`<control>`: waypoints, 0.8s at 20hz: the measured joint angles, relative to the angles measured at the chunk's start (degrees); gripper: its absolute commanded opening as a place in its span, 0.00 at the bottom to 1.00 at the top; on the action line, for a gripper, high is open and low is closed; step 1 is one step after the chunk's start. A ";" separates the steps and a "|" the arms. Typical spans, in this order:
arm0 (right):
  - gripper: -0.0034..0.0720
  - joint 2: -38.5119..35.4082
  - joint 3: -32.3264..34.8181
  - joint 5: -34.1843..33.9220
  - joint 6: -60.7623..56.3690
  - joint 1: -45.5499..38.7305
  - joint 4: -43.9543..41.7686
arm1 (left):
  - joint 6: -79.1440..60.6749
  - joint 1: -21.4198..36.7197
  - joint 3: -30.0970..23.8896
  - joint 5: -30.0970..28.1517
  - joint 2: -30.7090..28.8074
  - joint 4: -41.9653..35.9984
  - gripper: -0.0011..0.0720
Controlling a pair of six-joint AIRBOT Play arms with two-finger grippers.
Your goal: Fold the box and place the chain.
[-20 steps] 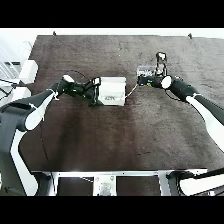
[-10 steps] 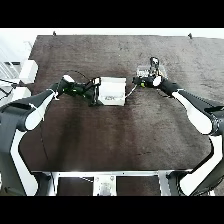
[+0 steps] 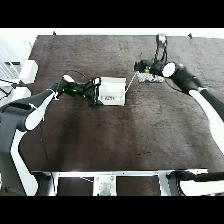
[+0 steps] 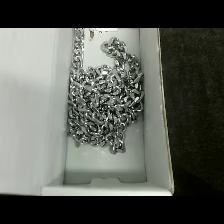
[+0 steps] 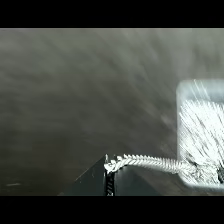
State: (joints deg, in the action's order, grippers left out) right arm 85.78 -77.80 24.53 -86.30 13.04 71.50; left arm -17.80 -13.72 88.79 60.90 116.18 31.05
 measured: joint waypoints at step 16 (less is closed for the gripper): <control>0.05 -20.46 2.47 11.08 -4.66 17.35 7.19 | -0.02 0.00 0.00 0.07 0.00 -0.02 0.25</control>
State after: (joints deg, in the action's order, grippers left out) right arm 65.32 -75.33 35.62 -90.96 30.39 78.70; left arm -17.82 -13.72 88.79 60.97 116.18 31.03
